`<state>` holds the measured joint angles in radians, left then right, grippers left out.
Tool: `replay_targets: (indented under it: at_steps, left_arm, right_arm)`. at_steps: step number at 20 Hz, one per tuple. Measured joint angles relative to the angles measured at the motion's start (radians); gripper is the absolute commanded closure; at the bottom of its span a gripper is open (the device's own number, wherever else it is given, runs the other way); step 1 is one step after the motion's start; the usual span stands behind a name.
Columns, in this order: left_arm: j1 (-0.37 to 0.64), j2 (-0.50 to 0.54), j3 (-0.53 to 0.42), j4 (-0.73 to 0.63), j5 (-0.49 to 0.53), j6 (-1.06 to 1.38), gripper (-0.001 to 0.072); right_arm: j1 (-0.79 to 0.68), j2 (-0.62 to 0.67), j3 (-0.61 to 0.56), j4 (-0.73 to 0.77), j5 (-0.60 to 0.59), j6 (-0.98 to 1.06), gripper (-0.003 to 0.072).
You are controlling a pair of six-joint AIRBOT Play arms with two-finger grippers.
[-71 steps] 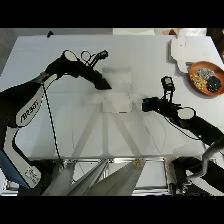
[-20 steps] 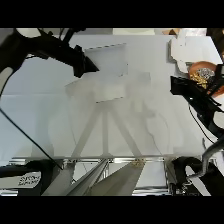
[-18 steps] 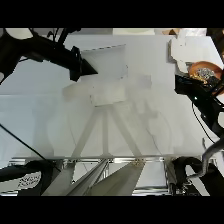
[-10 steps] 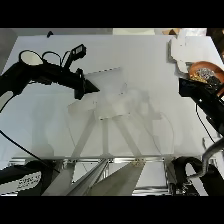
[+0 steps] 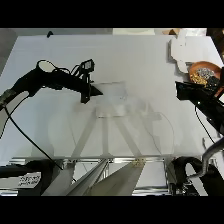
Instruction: Fold the box and place the chain.
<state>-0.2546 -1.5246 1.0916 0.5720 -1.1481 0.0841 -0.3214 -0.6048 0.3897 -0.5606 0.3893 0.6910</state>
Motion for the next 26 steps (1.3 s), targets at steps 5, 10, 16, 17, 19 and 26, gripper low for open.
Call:
replay_targets:
  at_steps: [5,10,16,17,19,26]
  left_arm:
    - [-0.024,-0.083,0.000,-0.012,0.007,0.042,0.0709]
    - [-0.032,-0.126,0.000,-0.035,0.053,0.114,0.0709]
    - [-0.036,-0.157,0.000,-0.092,0.080,0.240,0.0708]
    - [-0.036,-0.158,0.000,-0.094,0.085,0.254,0.0708]
    - [-0.036,-0.160,0.000,-0.090,0.088,0.272,0.0708]
    - [-0.037,-0.161,0.000,-0.026,0.090,0.261,0.0706]
  right_arm:
    - [0.000,0.000,0.000,-0.009,0.005,0.000,0.0292]
    - [0.000,0.000,0.000,-0.011,0.014,0.002,0.0292]
    - [0.000,0.000,0.000,-0.011,0.018,0.038,0.0292]
    - [0.000,0.000,0.000,-0.011,0.018,0.039,0.0292]
    - [0.000,0.000,0.000,-0.011,0.019,0.042,0.0292]
    - [0.000,0.000,0.000,-0.011,0.019,0.045,0.0292]
